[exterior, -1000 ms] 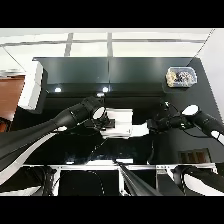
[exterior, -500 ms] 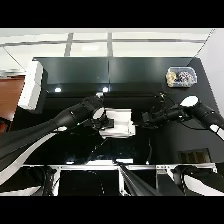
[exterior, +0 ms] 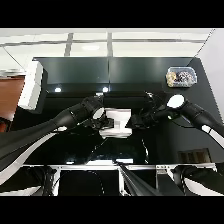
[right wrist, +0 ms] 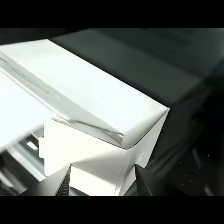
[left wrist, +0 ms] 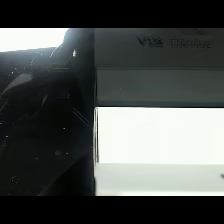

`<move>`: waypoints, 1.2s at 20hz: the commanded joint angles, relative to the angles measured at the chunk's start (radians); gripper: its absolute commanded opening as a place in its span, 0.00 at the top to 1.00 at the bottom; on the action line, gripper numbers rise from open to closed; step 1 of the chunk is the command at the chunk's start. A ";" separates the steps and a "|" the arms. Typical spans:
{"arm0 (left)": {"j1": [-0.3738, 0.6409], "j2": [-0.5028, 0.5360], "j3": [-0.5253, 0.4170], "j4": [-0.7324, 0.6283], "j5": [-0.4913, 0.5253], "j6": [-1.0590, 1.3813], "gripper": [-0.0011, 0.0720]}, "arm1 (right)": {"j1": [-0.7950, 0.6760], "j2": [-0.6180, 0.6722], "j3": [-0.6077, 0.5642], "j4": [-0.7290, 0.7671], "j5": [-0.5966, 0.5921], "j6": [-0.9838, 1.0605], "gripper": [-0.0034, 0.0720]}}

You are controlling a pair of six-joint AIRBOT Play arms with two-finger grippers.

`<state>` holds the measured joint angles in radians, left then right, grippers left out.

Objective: Fold the box and place the chain.

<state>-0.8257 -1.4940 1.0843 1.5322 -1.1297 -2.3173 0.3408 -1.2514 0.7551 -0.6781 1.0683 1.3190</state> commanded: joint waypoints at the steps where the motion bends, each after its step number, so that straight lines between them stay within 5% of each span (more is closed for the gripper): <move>1: 0.001 0.000 0.001 0.000 0.000 0.002 0.95 | 0.073 0.000 0.063 -0.153 -0.026 0.156 0.38; 9: 0.000 0.000 0.001 0.000 0.002 0.001 0.95 | 0.247 -0.002 0.076 -0.423 -0.172 0.507 0.42; 24: 0.000 0.000 0.001 0.002 0.004 0.001 0.95 | 0.409 -0.140 0.233 -0.759 0.030 0.861 0.47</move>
